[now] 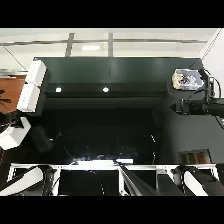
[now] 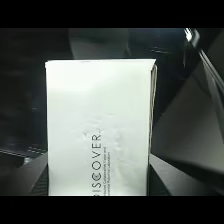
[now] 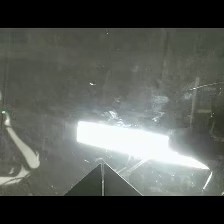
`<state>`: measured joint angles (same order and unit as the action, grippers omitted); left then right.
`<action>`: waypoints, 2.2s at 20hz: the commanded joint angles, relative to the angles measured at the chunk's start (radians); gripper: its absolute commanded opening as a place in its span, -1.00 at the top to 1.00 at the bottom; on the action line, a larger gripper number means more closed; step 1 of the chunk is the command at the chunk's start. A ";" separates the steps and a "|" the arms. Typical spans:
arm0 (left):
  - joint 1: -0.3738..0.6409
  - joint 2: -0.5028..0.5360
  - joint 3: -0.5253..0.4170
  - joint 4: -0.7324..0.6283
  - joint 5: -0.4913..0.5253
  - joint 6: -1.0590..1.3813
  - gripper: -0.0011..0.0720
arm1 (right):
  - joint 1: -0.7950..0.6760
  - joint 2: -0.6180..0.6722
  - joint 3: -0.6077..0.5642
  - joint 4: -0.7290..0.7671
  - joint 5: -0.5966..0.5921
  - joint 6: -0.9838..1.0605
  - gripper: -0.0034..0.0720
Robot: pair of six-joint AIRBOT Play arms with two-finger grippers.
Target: Fold the box and place the chain.
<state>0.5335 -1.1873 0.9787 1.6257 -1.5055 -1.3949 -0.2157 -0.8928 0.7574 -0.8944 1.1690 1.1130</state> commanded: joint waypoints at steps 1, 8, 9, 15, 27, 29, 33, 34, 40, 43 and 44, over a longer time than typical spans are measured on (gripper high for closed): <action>0.076 0.040 -0.026 0.000 0.180 0.057 0.01 | 0.000 0.000 -0.032 0.000 -0.015 0.000 0.88; 0.097 0.166 -0.253 -0.100 0.502 0.449 0.01 | 0.000 0.000 -0.043 0.005 0.002 0.047 0.88; 0.112 0.155 -0.254 -0.113 0.505 0.458 0.01 | 0.000 0.000 -0.043 0.004 0.010 0.060 0.88; 0.136 0.111 -0.254 -0.327 0.593 0.555 0.01 | 0.000 0.000 -0.043 0.004 0.047 0.088 0.88; -0.052 0.130 -0.024 -0.372 0.537 0.476 -0.99 | 0.000 0.000 0.015 0.007 0.023 0.075 0.88; -0.133 0.131 0.061 -0.428 0.502 0.301 -0.91 | 0.000 0.000 0.080 0.007 0.022 0.044 0.88; -0.306 0.139 0.055 -0.579 0.435 0.129 0.91 | 0.010 0.004 0.112 -0.006 -0.090 -0.072 0.88; -0.379 0.158 0.017 -0.566 0.486 0.130 0.91 | 0.016 0.005 0.104 -0.017 -0.163 -0.084 0.88; -0.689 0.396 -0.392 -0.272 1.084 -0.026 0.90 | 0.016 0.002 -0.009 -0.234 -0.496 -0.083 0.88; -0.677 0.412 -0.438 -0.261 1.083 -0.023 0.90 | 0.016 0.002 -0.016 -0.259 -0.424 -0.082 0.88; -0.676 0.408 -0.438 -0.276 1.061 -0.027 0.90 | 0.016 0.002 -0.016 -0.259 -0.414 -0.082 0.88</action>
<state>-0.1188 -0.8059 0.6003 1.3209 -0.5072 -1.3994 -0.1997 -0.8909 0.7551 -1.0977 0.7635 1.0348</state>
